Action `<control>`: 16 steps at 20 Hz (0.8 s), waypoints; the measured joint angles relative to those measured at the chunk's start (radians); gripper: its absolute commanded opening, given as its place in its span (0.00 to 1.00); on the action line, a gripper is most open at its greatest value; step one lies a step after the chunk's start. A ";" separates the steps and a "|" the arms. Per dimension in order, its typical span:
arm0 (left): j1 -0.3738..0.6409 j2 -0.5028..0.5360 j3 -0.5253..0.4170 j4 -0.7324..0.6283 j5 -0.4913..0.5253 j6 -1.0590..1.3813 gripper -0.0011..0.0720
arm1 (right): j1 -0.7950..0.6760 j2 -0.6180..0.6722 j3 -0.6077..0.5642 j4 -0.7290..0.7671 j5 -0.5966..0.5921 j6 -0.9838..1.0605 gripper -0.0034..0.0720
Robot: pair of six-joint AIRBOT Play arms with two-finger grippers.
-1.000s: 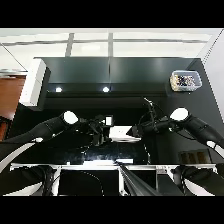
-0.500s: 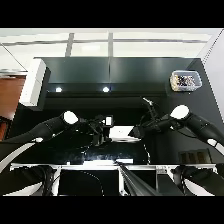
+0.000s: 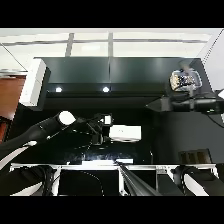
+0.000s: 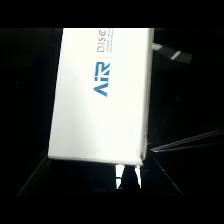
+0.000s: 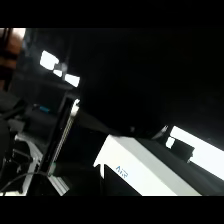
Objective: Fold the box and place the chain.
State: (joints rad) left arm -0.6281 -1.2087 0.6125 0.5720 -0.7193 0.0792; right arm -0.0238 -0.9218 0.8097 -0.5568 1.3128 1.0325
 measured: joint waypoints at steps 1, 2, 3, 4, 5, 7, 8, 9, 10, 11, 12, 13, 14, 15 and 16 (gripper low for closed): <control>0.000 0.028 0.001 0.036 -0.013 -0.035 0.99 | -0.031 0.007 0.005 -0.003 0.012 -0.001 0.11; 0.000 0.053 0.004 0.063 -0.032 -0.067 0.98 | -0.056 0.013 0.008 -0.003 0.020 -0.005 0.11; -0.004 0.074 0.013 0.083 -0.044 -0.100 0.98 | -0.074 0.017 0.011 -0.002 0.024 -0.010 0.11; -0.011 0.088 0.025 0.096 -0.051 -0.129 0.98 | -0.089 0.019 0.012 -0.002 0.023 -0.016 0.11; -0.022 0.093 0.042 0.110 -0.054 -0.157 0.98 | -0.098 0.023 0.013 -0.002 0.021 -0.021 0.11; -0.045 0.080 0.086 0.124 -0.050 -0.204 0.98 | -0.110 0.024 0.015 -0.002 0.005 -0.032 0.11; -0.058 0.063 0.110 0.131 -0.048 -0.222 0.98 | -0.114 0.025 0.015 -0.002 0.000 -0.035 0.11; -0.070 0.040 0.138 0.132 -0.039 -0.242 0.98 | -0.116 0.026 0.016 -0.002 -0.001 -0.039 0.11; -0.086 0.008 0.171 0.136 -0.031 -0.266 0.98 | -0.118 0.026 0.016 -0.002 -0.005 -0.043 0.11; -0.101 -0.021 0.199 0.140 -0.030 -0.288 0.98 | -0.120 0.026 0.016 -0.003 -0.008 -0.049 0.11; -0.117 -0.050 0.226 0.142 -0.027 -0.309 0.98 | -0.121 0.026 0.016 -0.005 -0.009 -0.053 0.11; -0.136 -0.079 0.252 0.148 -0.027 -0.330 0.98 | -0.121 0.027 0.016 -0.010 -0.011 -0.056 0.11; -0.152 -0.101 0.273 0.154 -0.025 -0.348 0.98 | -0.122 0.026 0.016 -0.020 -0.013 -0.058 0.11; -0.167 -0.121 0.290 0.158 -0.023 -0.364 0.98 | -0.123 0.026 0.016 -0.026 -0.015 -0.060 0.11; -0.179 -0.137 0.301 0.169 -0.024 -0.377 0.98 | -0.123 0.027 0.016 -0.036 -0.015 -0.061 0.11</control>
State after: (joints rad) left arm -0.8066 -1.3457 0.9138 0.7406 -0.7437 -0.2981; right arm -0.1471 -0.8951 0.8257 -0.5930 1.2976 0.9714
